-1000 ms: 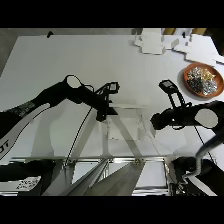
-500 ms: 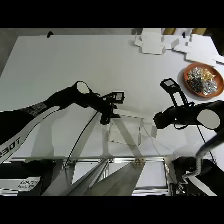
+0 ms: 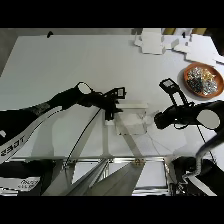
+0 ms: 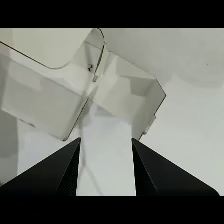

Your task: Fold the box and place the chain.

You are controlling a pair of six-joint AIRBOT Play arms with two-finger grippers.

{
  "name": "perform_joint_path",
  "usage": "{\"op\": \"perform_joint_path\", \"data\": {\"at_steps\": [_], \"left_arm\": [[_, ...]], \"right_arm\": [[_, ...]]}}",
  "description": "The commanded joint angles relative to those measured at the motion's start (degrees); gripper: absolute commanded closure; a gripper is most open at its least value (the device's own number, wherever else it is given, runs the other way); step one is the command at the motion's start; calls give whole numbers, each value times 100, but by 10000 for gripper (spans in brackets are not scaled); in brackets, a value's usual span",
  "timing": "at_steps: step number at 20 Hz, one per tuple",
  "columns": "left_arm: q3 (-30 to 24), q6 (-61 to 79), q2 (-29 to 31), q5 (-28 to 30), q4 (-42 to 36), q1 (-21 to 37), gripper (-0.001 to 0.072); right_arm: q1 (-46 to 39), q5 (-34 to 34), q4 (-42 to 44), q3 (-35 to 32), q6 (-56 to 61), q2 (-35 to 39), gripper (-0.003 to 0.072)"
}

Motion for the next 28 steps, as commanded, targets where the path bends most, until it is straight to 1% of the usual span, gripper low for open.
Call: {"op": "perform_joint_path", "data": {"at_steps": [1,7,9,10,16,20,21,22,24,25,28], "left_arm": [[-4,-94,-11,177,317,-136,707],[-4,-116,-13,151,444,-199,707],[-4,-116,-13,149,595,-199,707],[-4,-116,-13,146,640,-199,694],[-4,-116,-13,120,636,-199,700],[2,-308,31,72,651,-199,707],[35,-505,81,61,748,-199,708],[109,-739,116,22,1019,-205,708],[343,-1220,142,-317,1827,-216,708],[400,-1405,142,-450,2065,-214,708],[400,-1412,85,-529,2096,-216,707]], "right_arm": [[4,-2,-7,7,-33,2,329],[4,0,-46,7,-33,2,330],[4,0,-94,7,-33,2,330],[4,0,-127,7,-33,2,330],[4,0,-129,7,-474,2,331],[4,13,-125,7,-476,2,331],[4,13,-125,7,-476,2,331],[4,11,-125,7,-476,2,331],[4,9,-125,7,-476,2,331],[4,11,-125,7,-476,2,331],[4,11,-125,7,-474,2,331]]}}
